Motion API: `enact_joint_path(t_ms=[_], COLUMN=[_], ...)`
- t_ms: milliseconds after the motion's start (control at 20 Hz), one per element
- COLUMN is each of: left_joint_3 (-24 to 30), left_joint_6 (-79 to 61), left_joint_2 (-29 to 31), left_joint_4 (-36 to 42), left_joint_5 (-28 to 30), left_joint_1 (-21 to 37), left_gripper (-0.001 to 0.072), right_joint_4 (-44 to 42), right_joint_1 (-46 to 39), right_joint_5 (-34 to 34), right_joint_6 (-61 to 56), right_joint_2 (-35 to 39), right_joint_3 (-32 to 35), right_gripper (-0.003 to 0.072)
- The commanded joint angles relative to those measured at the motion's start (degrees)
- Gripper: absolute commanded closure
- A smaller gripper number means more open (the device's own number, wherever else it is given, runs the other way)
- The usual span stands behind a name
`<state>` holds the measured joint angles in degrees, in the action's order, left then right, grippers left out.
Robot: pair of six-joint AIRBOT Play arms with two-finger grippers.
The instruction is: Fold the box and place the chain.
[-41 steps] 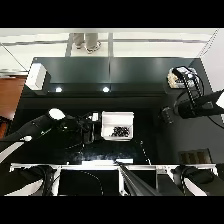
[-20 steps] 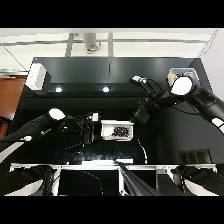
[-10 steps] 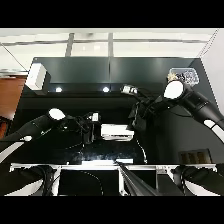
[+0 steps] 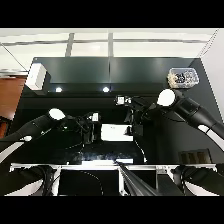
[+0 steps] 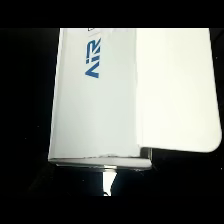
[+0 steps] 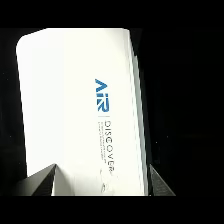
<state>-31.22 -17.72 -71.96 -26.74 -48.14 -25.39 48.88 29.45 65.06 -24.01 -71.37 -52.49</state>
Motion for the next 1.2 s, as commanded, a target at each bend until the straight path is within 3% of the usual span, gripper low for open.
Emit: enact_joint_path(t_ms=[0, 200, 400, 600, 650, 700, 1150], left_joint_3=[0.0, 0.0, 0.0, 0.0, 0.0, 0.0, 0.0], left_joint_6=[0.0, 0.0, 0.0, 0.0, 0.0, 0.0, 0.0], left_joint_2=[0.0, 0.0, 0.0, 0.0, 0.0, 0.0, 0.0], left_joint_4=[0.0, 0.0, 0.0, 0.0, 0.0, 0.0, 0.0], left_joint_5=[0.0, 0.0, 0.0, 0.0, 0.0, 0.0, 0.0], left_joint_1=[0.0, 0.0, 0.0, 0.0, 0.0, 0.0, 0.0], left_gripper=[0.0354, 0.0354, 0.0354, 0.0354, 0.0354, 0.0354, 0.0354], right_joint_4=[0.3, 3.4, 7.8, 8.1, 8.2, 8.2, 8.1], right_joint_1=[0.8, 3.0, 3.5, 3.6, 3.6, 3.6, 3.9], right_joint_5=[0.3, -0.1, -4.8, -5.7, -5.5, -5.5, -3.2], right_joint_6=[0.4, -1.8, -6.2, -6.7, -7.1, -7.1, -7.3], right_joint_2=[0.0, 0.0, 0.0, 0.3, 0.6, 1.0, 3.1], right_joint_3=[0.1, 0.1, 0.1, -0.1, -0.3, -0.3, -0.3], right_gripper=[-0.0026, -0.0026, -0.0025, 0.0020, 0.0247, 0.0319, 0.0319])
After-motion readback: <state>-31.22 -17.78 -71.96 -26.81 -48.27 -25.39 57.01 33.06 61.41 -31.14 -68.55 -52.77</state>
